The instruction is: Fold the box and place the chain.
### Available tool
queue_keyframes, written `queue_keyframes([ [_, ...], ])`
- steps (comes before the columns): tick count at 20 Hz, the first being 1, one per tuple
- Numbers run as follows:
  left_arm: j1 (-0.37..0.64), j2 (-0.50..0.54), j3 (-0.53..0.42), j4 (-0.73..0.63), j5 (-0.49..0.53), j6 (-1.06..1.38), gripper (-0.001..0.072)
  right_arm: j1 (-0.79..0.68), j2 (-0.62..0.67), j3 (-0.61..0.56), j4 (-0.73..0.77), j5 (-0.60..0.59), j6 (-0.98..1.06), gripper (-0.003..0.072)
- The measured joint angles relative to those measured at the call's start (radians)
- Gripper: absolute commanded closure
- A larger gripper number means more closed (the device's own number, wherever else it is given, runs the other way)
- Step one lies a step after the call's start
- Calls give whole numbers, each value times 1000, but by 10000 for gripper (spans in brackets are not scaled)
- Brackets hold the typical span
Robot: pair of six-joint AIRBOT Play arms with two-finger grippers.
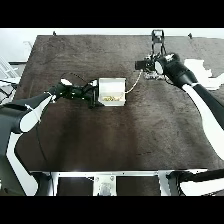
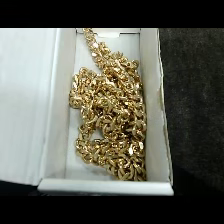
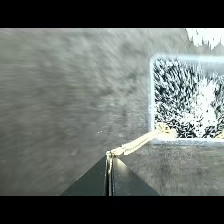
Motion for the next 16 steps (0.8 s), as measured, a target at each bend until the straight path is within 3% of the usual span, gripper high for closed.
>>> queue_keyframes([
  [5,0,0,0,0,0,0,420,116,155,0,-17,141,-37,682],
  [9,0,0,0,0,0,0,420,214,229,0,-22,188,-46,681],
  [12,0,0,0,0,0,0,420,272,248,-2,-23,197,-47,681],
  [16,0,0,0,0,0,0,420,328,253,-47,-16,95,-31,681],
])
